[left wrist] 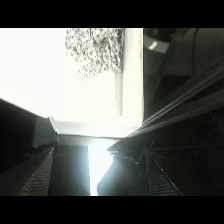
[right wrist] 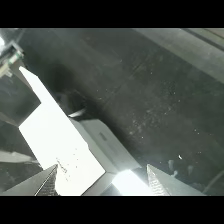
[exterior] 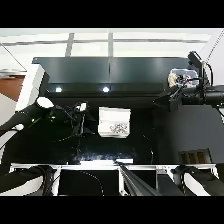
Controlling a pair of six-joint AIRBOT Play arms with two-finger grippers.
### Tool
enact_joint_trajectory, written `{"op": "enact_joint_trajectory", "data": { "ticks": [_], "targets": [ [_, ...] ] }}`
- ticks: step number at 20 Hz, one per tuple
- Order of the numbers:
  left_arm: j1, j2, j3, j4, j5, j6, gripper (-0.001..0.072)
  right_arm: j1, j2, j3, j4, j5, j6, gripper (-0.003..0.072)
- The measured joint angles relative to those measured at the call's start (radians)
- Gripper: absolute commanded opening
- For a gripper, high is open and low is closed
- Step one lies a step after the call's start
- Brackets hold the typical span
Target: Fold the box and place the chain.
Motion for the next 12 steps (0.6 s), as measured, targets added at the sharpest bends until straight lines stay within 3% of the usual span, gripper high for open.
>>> {"op": "enact_joint_trajectory", "data": {
  "ticks": [12],
  "targets": [
    [-0.025, -0.050, 0.001, -0.044, 0.036, 0.022, 0.0702, 0.000, 0.000, 0.000, 0.000, -0.046, 0.000, 0.0644]
  ]
}}
